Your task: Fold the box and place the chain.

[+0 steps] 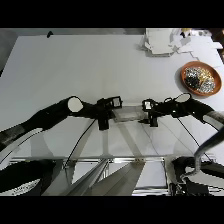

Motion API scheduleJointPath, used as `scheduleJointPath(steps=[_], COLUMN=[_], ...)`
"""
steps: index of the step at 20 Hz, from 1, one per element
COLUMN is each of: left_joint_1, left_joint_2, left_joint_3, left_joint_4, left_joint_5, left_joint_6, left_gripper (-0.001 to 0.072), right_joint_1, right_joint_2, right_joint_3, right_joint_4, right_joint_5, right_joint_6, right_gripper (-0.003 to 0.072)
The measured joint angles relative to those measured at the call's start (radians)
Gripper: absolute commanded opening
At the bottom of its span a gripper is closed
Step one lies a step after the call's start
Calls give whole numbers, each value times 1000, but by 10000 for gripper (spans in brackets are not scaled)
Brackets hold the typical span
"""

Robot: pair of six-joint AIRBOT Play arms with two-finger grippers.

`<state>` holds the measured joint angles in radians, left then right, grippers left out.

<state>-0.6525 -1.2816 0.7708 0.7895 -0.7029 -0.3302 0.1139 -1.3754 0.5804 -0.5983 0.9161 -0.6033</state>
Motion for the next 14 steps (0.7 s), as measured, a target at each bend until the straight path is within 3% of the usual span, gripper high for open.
scheduleJointPath(steps=[4, 7, 10, 14], left_joint_1=[115, 202, 243, 239], left_joint_2=[103, 121, 93, -1], left_joint_3=[-1, -21, -53, -71], left_joint_4=[262, 359, 306, 112], left_joint_5=[-98, -142, -149, -139], left_joint_6=[-455, -751, -897, -913], left_gripper=[2, 7, 7, 7], right_joint_1=[0, 0, 0, 0], right_joint_2=[0, 0, 0, 0], right_joint_3=[0, 0, 0, 0], right_joint_4=[0, 0, 0, 0], right_joint_5=[0, 0, 0, 0], right_joint_6=[0, 0, 0, 0], right_gripper=[411, 411, 411, 411])
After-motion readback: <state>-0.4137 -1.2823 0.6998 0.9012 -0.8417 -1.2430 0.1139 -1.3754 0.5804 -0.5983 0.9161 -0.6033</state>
